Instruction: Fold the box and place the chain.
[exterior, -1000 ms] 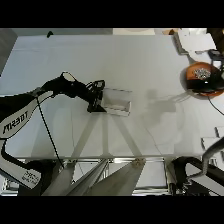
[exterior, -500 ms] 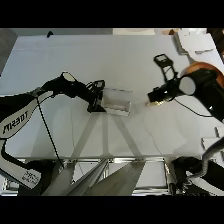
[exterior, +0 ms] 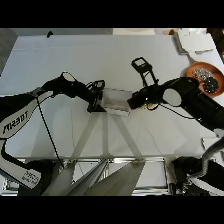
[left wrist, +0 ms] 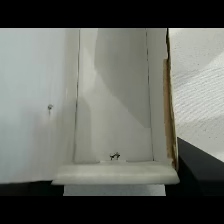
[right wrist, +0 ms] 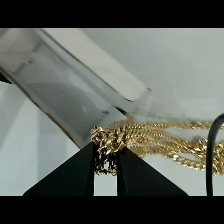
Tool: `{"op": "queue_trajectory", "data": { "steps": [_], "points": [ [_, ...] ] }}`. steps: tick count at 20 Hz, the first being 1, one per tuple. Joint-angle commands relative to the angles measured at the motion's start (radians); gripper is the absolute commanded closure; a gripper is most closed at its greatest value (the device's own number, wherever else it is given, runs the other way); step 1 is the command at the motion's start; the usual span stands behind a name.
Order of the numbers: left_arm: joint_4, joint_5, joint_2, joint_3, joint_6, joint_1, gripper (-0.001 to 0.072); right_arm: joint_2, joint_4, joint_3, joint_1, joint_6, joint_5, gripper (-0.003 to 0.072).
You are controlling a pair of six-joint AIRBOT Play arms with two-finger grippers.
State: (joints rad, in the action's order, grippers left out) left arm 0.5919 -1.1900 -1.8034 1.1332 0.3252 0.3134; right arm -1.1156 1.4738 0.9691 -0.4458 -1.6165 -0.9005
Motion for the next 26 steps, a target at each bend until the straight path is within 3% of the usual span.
{"op": "queue_trajectory", "data": {
  "steps": [1,6,10,14,17,24,25,26],
  "points": [
    [0.0,0.0,0.0,0.001,0.0,0.0,0.0342,-0.001,-0.016,0.0,-0.067,0.002,0.101,0.0677],
    [0.0,0.0,0.0,0.001,0.0,0.0,0.0342,-0.061,-0.091,0.002,-0.092,0.004,0.198,0.0679],
    [0.0,0.0,0.0,0.001,0.0,0.0,0.0342,-0.146,-0.243,0.01,-0.101,0.122,0.277,0.0679],
    [0.0,0.0,0.0,0.001,0.0,0.0,0.0342,-0.198,-0.294,0.031,-0.122,0.186,0.348,0.0679],
    [0.0,0.0,0.0,0.001,0.0,0.0,0.0342,-0.217,-0.29,0.031,-0.121,0.186,0.363,0.0678],
    [0.0,0.0,0.0,0.001,0.0,0.0,0.0342,-0.279,-0.129,0.031,-0.12,0.143,0.301,0.0674],
    [0.0,0.0,0.0,0.001,0.0,0.0,0.0342,-0.279,-0.129,0.031,-0.114,0.142,0.298,0.0663],
    [0.0,0.0,0.0,0.001,0.0,0.0,0.0342,-0.278,-0.131,0.031,-0.106,0.126,0.297,0.0536]
  ]
}}
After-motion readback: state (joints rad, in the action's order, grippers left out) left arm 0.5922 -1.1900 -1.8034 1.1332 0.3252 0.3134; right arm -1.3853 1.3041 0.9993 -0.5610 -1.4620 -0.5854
